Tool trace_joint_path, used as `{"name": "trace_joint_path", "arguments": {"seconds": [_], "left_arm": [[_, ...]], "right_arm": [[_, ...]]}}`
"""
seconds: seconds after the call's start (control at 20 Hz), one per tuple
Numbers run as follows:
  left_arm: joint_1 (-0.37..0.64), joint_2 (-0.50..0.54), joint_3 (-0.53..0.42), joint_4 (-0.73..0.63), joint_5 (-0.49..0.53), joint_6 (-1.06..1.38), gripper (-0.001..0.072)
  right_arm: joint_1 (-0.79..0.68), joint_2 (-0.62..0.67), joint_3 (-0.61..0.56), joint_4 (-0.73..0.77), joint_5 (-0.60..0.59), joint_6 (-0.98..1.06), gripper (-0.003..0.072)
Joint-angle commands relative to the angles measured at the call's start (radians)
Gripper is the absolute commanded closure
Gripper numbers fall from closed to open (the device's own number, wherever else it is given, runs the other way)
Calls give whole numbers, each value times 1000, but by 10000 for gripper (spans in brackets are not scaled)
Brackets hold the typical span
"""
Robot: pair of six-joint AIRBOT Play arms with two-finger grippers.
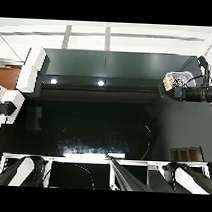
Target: Fold the box and place the chain.
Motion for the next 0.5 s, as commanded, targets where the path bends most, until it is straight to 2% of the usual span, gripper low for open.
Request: {"name": "trace_joint_path", "arguments": {"seconds": [0.0,0.2,0.45], "left_arm": [[33,-87,0,-100,138,93,304],[15,-198,0,-199,203,193,304],[-34,-286,0,-194,299,195,282]], "right_arm": [[0,0,-3,3,9,15,648],[0,0,-3,3,14,64,648],[0,0,-3,3,18,82,648]]}}
